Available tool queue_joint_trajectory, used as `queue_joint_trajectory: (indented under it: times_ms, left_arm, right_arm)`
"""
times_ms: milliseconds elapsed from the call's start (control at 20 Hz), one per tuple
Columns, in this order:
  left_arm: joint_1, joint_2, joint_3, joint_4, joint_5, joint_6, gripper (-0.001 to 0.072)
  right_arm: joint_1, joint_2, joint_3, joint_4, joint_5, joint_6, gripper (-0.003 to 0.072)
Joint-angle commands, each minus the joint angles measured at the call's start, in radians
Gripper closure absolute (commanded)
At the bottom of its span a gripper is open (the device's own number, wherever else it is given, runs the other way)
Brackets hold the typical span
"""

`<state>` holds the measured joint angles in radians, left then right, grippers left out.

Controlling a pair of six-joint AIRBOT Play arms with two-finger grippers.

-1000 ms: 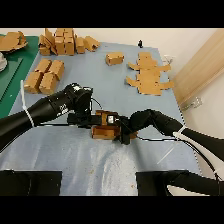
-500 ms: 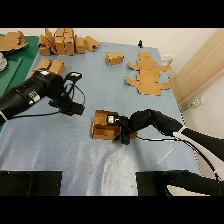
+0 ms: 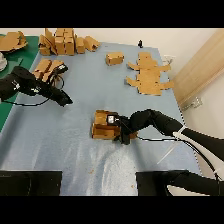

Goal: Fold the box.

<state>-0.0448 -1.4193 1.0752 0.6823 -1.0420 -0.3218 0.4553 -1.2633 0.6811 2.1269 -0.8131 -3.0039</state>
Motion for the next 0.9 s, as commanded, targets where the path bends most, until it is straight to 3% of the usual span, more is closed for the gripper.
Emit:
queue_joint_trajectory:
  times_ms: [0, 100, 250, 400, 500, 700, 750, 800, 850]
  left_arm:
    - [-0.002, -0.023, -0.013, -0.076, -0.050, 0.282, 0.0699]
    - [-0.039, -0.011, -0.038, -0.077, -0.121, 0.328, 0.0700]
    - [-0.109, 0.045, -0.131, -0.087, -0.117, 0.465, 0.0703]
    - [-0.171, 0.163, -0.286, -0.166, -0.035, 0.550, 0.0703]
    - [-0.201, 0.253, -0.403, -0.226, 0.083, 0.694, 0.0699]
    - [-0.225, 0.276, -0.494, -0.228, 0.130, 0.774, 0.0694]
    - [-0.241, 0.268, -0.494, -0.227, 0.130, 0.774, 0.0470]
    - [-0.259, 0.261, -0.494, -0.227, 0.130, 0.774, 0.0111]
    - [-0.277, 0.254, -0.494, -0.226, 0.130, 0.774, -0.0011]
  right_arm:
    - [0.000, -0.001, 0.001, 0.001, 0.000, 0.000, 0.0205]
    - [0.000, -0.001, 0.001, 0.001, 0.000, 0.000, 0.0205]
    - [0.000, -0.001, 0.001, 0.001, -0.002, 0.000, 0.0205]
    - [0.000, -0.001, 0.001, 0.000, -0.028, 0.000, 0.0205]
    - [0.000, -0.001, 0.001, 0.000, -0.036, 0.000, 0.0205]
    - [0.000, -0.001, 0.001, 0.000, -0.036, 0.000, 0.0205]
    - [0.000, -0.001, 0.001, 0.000, -0.036, 0.000, 0.0205]
    - [0.000, -0.001, 0.001, 0.000, -0.037, 0.000, 0.0205]
    - [0.000, -0.001, 0.001, 0.000, -0.035, 0.000, 0.0205]
